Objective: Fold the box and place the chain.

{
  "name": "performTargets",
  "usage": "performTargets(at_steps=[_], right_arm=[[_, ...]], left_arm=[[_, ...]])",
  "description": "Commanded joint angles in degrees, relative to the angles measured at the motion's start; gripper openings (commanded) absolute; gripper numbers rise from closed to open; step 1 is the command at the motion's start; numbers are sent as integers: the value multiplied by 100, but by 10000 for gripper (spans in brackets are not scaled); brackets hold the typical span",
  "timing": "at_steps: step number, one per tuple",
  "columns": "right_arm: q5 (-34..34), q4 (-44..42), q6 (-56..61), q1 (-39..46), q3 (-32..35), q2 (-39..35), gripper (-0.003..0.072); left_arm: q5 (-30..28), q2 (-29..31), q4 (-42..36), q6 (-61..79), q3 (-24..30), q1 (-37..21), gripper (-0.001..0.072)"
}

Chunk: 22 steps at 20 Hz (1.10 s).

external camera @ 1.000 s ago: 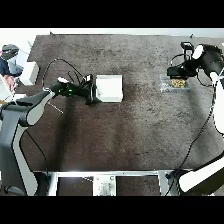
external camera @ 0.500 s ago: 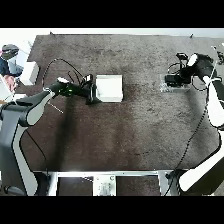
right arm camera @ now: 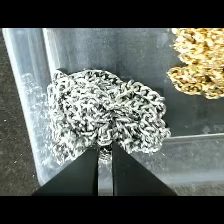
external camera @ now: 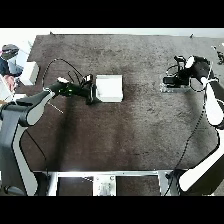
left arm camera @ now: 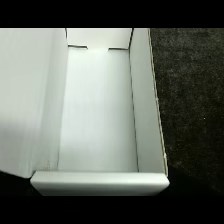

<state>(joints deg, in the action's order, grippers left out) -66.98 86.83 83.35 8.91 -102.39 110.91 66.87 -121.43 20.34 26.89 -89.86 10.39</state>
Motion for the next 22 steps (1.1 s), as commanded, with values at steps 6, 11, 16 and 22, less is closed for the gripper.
performTargets(at_steps=[6, 11, 16, 22], right_arm=[[-168, 31, -256, -46, 2, -1143, 8], [245, 37, -581, -297, 0, -2459, 8], [1755, 35, -898, -715, 0, -3770, 8], [2402, 31, -1056, -1517, 0, -4356, 7]], left_arm=[[-2, 0, 2, 2, 0, 2, 230], [-2, 0, 2, 2, -2, 2, 230], [0, 0, 2, 2, 0, 2, 229], [0, 0, 2, 2, 0, 2, 230]])
